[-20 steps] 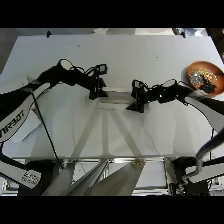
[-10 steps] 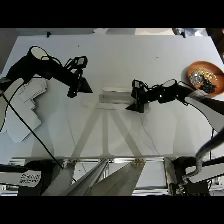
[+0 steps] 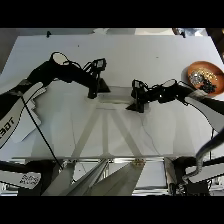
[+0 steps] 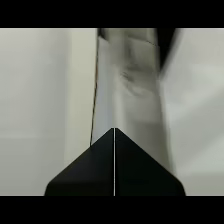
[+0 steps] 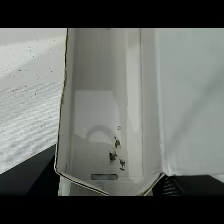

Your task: Fold the box and place the chain.

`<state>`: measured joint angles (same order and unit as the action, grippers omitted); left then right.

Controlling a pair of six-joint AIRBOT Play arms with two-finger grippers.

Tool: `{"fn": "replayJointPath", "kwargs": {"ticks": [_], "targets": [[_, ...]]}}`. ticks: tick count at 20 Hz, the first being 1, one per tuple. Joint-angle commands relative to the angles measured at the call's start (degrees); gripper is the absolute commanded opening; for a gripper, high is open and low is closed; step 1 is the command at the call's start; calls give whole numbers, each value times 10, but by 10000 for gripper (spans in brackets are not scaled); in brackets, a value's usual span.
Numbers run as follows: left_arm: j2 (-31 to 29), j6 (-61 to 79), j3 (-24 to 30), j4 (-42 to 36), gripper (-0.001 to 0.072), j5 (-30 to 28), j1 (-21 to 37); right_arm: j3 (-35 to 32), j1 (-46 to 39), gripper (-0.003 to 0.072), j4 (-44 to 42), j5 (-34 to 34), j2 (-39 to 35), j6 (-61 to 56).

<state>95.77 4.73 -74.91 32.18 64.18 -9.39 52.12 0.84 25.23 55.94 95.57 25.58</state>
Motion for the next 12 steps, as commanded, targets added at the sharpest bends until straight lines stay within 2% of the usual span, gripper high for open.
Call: {"fn": "replayJointPath", "kwargs": {"ticks": [1, 3, 7, 12], "targets": [[27, -21, 0, -68, 11, -160, -7, 0, 0, 503, 0, 0, 0, 0], [50, -56, 0, -59, 11, -182, -7, 0, 0, 503, 0, 0, 0, 0], [81, -143, 0, -9, 9, -182, -7, 0, 0, 503, 0, 0, 0, 0], [72, -159, 0, 7, 10, -133, -5, 0, 0, 503, 0, 0, 0, 0]]}}
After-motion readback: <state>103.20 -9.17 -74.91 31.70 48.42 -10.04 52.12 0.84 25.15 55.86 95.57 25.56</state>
